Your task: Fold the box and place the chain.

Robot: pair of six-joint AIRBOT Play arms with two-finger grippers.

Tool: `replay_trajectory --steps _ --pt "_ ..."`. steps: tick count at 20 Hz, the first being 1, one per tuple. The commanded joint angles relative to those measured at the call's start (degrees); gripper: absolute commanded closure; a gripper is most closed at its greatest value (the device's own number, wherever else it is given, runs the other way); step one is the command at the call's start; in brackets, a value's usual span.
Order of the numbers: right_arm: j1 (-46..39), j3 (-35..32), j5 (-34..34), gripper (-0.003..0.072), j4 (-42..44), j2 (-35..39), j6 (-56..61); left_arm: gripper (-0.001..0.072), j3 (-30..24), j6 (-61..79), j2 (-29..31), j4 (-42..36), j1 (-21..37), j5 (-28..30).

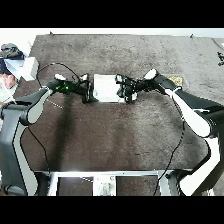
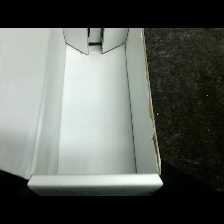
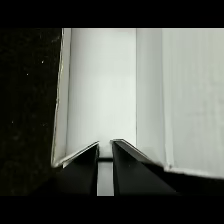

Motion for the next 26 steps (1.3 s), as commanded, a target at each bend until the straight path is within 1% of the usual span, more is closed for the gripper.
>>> replay_trajectory --steps 1,3,6,9,10,11,13,16,18,19,20,22,24,25,26 --pt "-1.29 0.04 1.57 0.0517 -7.96 3.26 9.86 0.0294 -0.02 0.02 -0.02 0.02 0.00 0.00" --pt "-2.16 0.04 2.03 0.0516 -10.32 6.19 17.07 0.0294 -0.02 0.02 -0.02 0.02 0.00 0.00" --pt "-3.69 0.04 2.01 0.0517 -10.84 10.58 29.68 0.0294 -0.02 0.02 -0.02 0.02 0.00 0.00" --pt "-7.82 0.00 3.48 0.0519 -12.39 11.89 48.98 0.0294 -0.02 0.02 -0.02 0.02 0.00 0.00" --pt "-9.64 -0.50 4.46 0.0627 -12.31 11.89 53.99 0.0294 -0.02 0.02 -0.02 0.02 0.00 0.00" --pt "-11.63 -1.60 4.24 0.0694 -12.24 11.89 58.47 0.0294 -0.02 0.02 -0.02 0.02 0.00 0.00" --pt "-15.30 -5.09 2.93 0.0695 -10.29 11.89 65.26 0.0294 -0.02 0.02 -0.02 0.02 0.00 0.00" --pt "-18.58 -11.54 0.61 0.0695 -2.47 11.89 67.06 0.0294 -0.02 0.02 -0.02 0.02 0.00 0.00" --pt "-18.05 -15.02 -2.05 0.0695 2.03 11.85 66.75 0.0294 -0.02 0.02 -0.02 0.02 0.00 0.00" --pt "-16.98 -15.98 -3.08 0.0694 2.60 11.43 65.77 0.0294 -0.02 0.02 -0.02 0.02 0.00 0.00" --pt "-15.82 -16.65 -4.37 0.0695 2.62 10.67 65.79 0.0294 -0.02 0.02 -0.02 0.02 0.00 0.00" --pt "-13.92 -16.76 -4.48 0.0694 5.07 7.78 65.70 0.0294 -0.02 0.02 -0.02 0.02 0.00 0.00" --pt "-12.61 -16.76 -4.15 0.0694 11.10 5.27 62.03 0.0294 -0.02 0.02 -0.02 0.00 0.00 0.00" --pt "-12.07 -16.76 -3.34 0.0694 16.06 4.39 58.80 0.0294 -0.02 0.02 -0.02 0.00 0.00 -0.02" --pt "-11.47 -16.76 -2.21 0.0667 20.85 4.02 55.67 0.0294 -0.02 0.02 -0.02 0.00 0.00 0.00"
